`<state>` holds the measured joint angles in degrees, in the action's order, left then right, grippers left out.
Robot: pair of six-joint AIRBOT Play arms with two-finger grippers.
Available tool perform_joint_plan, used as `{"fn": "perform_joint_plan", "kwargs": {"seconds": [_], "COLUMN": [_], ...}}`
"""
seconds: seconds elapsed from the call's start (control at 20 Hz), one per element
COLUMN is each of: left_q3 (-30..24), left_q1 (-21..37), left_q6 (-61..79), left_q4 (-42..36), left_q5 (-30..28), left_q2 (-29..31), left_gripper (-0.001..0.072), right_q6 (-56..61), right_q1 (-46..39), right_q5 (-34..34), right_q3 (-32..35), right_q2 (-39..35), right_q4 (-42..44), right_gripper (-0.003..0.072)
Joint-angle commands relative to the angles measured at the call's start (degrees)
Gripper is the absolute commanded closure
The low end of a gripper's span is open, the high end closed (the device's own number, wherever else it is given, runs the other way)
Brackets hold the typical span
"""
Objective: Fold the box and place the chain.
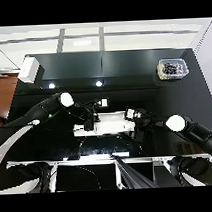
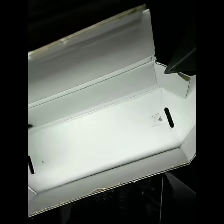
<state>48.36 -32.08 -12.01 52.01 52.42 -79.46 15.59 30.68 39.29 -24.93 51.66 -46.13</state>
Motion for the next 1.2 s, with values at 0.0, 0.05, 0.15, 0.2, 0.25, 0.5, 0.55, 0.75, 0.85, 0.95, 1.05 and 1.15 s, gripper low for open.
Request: {"fn": "perform_joint_plan", "kwargs": {"seconds": [0.0, 0.05, 0.15, 0.2, 0.25, 0.5, 0.55, 0.75, 0.85, 0.95, 1.05, 1.15], "left_q3": [0.1, 0.1, 0.1, 0.1, 0.1, 0.1, 0.1, 0.1, 0.1, 0.1, 0.1, 0.1], "left_q1": [0.0, 0.0, 0.0, 0.0, 0.0, 0.0, 0.0, 0.0, 0.0, 0.0, 0.0, 0.0], "left_q6": [0.0, 0.0, 0.0, 0.0, 0.0, 0.0, 0.0, 0.0, 0.0, 0.0, 0.0, 0.0], "left_q4": [0.0, 0.0, 0.0, 0.0, 0.0, 0.0, 0.0, 0.0, 0.0, 0.0, 0.0, 0.0], "left_q5": [-0.8, -1.3, -1.7, -1.7, -1.7, -1.7, -1.7, -1.7, -1.7, -1.7, -1.7, -1.7], "left_q2": [0.0, 0.0, 0.0, 0.0, 0.0, 0.0, 0.0, 0.0, 0.0, 0.0, 0.0, 0.0], "left_gripper": [0.0681, 0.0681, 0.0682, 0.0681, 0.0681, 0.0682, 0.0681, 0.0682, 0.0681, 0.0681, 0.0682, 0.0682], "right_q6": [-6.2, -7.9, -11.4, -13.0, -14.4, -19.3, -19.3, -20.0, -20.1, -20.4, -22.0, -22.1], "right_q1": [-2.4, -3.7, -5.5, -5.7, -5.7, -5.7, -5.7, -5.7, -5.7, -5.7, -5.7, -5.7], "right_q5": [-1.6, -1.6, -0.9, -0.2, 0.6, 0.2, -0.2, -1.9, -1.9, -1.0, 3.4, 6.1], "right_q3": [0.2, 0.2, 0.2, 0.2, 0.2, 0.2, 0.2, 0.2, 0.2, 0.2, 0.2, 0.2], "right_q2": [0.3, 0.6, 1.8, 2.6, 3.4, 5.0, 5.0, 5.2, 5.6, 6.4, 7.8, 9.0], "right_q4": [4.7, 7.1, 10.3, 11.6, 12.7, 16.0, 16.1, 19.7, 19.8, 21.3, 22.3, 21.8], "right_gripper": [-0.0021, -0.0021, -0.0021, -0.0021, -0.0021, -0.0021, -0.0021, -0.0021, -0.0021, -0.0021, -0.0021, -0.0021]}}
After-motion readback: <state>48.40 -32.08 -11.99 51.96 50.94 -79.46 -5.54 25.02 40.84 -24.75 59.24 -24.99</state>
